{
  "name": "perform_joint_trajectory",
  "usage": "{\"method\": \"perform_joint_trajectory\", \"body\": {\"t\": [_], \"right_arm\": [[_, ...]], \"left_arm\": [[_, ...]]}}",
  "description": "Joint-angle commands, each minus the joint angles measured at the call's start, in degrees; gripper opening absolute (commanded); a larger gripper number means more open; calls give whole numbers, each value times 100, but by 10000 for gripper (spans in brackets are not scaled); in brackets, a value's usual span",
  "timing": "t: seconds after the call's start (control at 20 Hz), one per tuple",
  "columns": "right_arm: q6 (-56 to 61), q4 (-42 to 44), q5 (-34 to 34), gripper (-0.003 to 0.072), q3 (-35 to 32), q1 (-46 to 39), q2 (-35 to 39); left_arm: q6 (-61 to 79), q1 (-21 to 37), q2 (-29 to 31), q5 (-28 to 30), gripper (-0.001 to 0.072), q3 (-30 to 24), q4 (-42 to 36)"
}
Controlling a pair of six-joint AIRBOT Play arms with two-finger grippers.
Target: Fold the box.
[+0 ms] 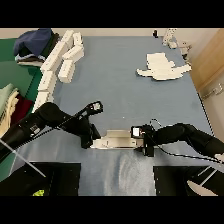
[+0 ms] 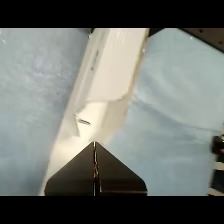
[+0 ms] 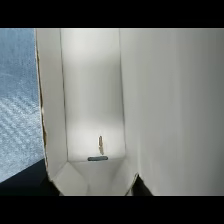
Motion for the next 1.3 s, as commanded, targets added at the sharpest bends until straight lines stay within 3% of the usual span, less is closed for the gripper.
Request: {"method": "perform_joint_trajectory", "body": {"t": [0.0,0.1,0.3,0.4,0.6,0.85,1.05,1.25], "right_arm": [[2,0,2,523,-4,-2,2],[2,0,2,523,-4,-2,2],[2,0,2,523,-4,-2,2],[0,0,2,523,-4,-2,2],[2,0,2,523,-4,-2,2],[2,-2,2,523,-4,-2,2],[2,-2,0,523,-4,-2,2],[2,-13,2,523,-4,-2,2]], "left_arm": [[-1698,33,529,-896,12,-2,59],[-2634,-365,470,-723,11,-2,-387],[-3685,-1469,-109,1025,12,7,-1613],[-3744,-1526,-529,1609,11,103,-1733],[-4039,-1095,-1075,2153,11,369,-1729],[-4109,-750,-1639,2455,11,417,-1690],[-4146,-754,-2177,2369,11,417,-1692],[-4144,-754,-2341,2308,11,420,-1700]]}}
